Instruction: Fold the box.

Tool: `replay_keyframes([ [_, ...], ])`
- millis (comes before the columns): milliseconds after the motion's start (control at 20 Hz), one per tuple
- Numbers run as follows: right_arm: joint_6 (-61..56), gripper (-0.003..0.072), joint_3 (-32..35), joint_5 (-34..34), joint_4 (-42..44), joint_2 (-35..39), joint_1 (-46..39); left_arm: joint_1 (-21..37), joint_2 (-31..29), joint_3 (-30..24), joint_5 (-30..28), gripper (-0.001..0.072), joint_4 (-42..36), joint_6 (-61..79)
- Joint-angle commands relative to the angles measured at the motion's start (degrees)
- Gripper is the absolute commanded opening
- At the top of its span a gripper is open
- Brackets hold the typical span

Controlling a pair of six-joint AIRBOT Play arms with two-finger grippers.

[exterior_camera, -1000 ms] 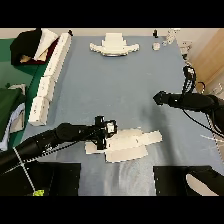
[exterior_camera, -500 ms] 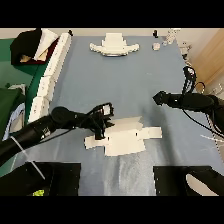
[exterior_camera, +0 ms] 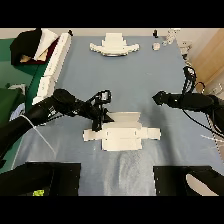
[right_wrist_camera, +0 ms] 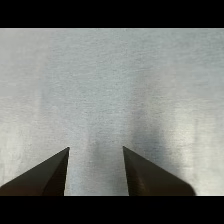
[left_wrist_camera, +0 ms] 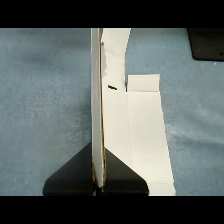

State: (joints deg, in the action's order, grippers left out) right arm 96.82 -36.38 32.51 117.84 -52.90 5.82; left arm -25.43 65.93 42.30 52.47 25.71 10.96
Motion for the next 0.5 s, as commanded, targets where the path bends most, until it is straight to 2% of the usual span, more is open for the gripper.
replay_keyframes([
  [0, 0.0, 0.0523, -0.02, -0.11, 0.04, 0.0, 0.0, 0.42, 1.18, 0.79, 1.68, 0.0012, -0.09, 0.59],
  [200, 0.02, 0.0523, -0.02, -0.13, 0.04, -0.02, 0.0, 0.39, 1.25, 0.79, 1.62, 0.0012, -0.07, 1.11],
  [350, 0.02, 0.0523, -0.02, -0.13, 0.04, 0.0, 0.0, 0.11, 0.98, 0.79, 1.49, 0.001, -0.31, 12.11],
  [450, 0.02, 0.0523, -0.02, -0.13, 0.04, 0.0, 0.0, -0.83, 0.17, 0.59, -0.11, 0.0009, -1.36, 14.51],
])
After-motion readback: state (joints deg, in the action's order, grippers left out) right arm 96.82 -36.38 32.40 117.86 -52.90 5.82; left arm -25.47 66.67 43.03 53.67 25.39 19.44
